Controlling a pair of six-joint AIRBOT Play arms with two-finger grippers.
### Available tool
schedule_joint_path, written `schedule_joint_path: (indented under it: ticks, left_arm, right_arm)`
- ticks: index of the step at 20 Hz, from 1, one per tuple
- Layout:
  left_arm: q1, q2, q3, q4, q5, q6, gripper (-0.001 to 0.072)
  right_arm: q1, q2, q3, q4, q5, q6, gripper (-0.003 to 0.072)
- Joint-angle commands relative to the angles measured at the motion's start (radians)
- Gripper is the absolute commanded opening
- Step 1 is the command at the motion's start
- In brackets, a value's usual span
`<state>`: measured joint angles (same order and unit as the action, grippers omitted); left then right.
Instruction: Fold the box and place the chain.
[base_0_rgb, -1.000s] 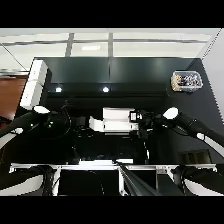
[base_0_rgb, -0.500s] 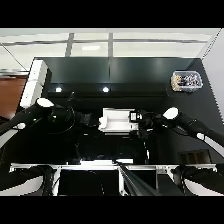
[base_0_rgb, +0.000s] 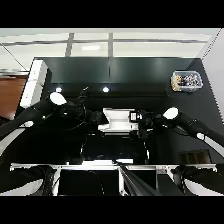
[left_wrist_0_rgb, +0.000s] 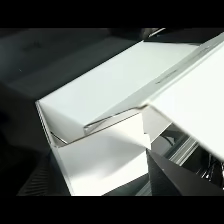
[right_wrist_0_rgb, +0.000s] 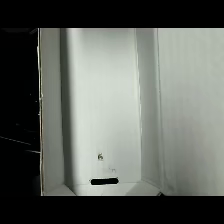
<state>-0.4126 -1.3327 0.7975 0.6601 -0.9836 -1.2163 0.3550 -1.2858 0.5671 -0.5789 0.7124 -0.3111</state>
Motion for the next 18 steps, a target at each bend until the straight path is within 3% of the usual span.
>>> schedule_joint_path:
  ticks: [1, 3, 5, 11, 13, 18]
  left_arm:
    - [-0.052, 0.0, 0.04, 0.118, 0.009, -0.183, 0.0678]
    - [-0.059, 0.001, 0.047, 0.142, 0.006, -0.21, 0.0673]
    - [-0.059, 0.002, 0.047, 0.14, 0.006, -0.222, 0.0619]
    - [-0.076, 0.002, 0.049, 0.139, 0.007, -0.233, 0.0609]
    - [-0.084, 0.002, 0.058, 0.139, 0.008, -0.233, 0.054]
    - [-0.087, 0.002, 0.076, 0.155, 0.01, -0.269, 0.0536]
  right_arm:
    - [0.001, -0.001, 0.0, 0.001, -0.002, 0.0, 0.0009]
    - [0.001, -0.001, 0.0, 0.001, -0.002, 0.0, 0.0009]
    - [0.001, -0.001, 0.0, 0.001, -0.002, 0.0, 0.0009]
    - [0.001, -0.001, 0.0, 0.001, -0.002, 0.0, 0.0016]
    - [0.001, -0.001, 0.0, 0.001, -0.002, 0.0, 0.0016]
    - [0.001, -0.001, 0.0, 0.001, -0.002, 0.0, 0.0016]
